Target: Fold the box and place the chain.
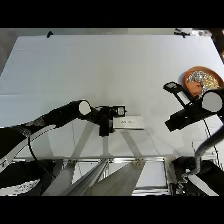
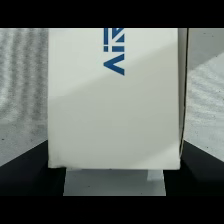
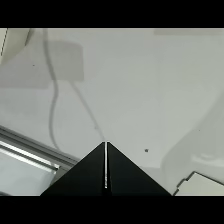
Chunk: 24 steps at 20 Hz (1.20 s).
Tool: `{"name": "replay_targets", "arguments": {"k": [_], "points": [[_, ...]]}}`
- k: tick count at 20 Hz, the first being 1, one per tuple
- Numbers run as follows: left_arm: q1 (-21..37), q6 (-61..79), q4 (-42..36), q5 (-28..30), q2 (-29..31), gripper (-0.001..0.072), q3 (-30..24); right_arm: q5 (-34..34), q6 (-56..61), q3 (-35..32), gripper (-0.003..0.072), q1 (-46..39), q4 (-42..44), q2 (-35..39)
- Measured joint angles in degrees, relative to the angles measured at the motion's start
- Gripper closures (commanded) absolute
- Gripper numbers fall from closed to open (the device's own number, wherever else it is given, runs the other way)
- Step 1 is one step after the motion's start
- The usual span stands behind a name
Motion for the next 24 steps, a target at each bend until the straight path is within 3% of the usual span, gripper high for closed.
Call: {"name": "replay_targets", "arguments": {"k": [1,2,7,13,18,24], "points": [[0.00,-0.04,-0.55,-0.02,0.02,0.0633,0.00,-0.55,0.02,0.00,0.0678,-0.02,0.31,0.00],[0.00,-0.04,-0.92,0.00,0.02,0.0701,0.00,-1.07,0.04,0.00,0.0678,-0.04,0.55,-0.02],[0.15,-0.28,-1.92,1.70,3.41,0.0705,0.07,-3.65,0.13,0.00,0.0678,-0.07,0.98,-0.02],[1.36,-4.39,1.68,9.31,14.93,0.0705,0.07,-5.46,0.13,0.00,0.0678,-0.07,1.14,-0.02],[9.25,-17.51,11.04,10.45,22.34,0.0705,0.04,-5.97,0.04,0.00,0.0678,-0.07,1.14,-0.02],[22.29,-25.33,17.70,2.60,24.26,0.0709,-0.13,-6.80,0.00,0.00,0.0678,-0.07,1.16,-0.02]]}}
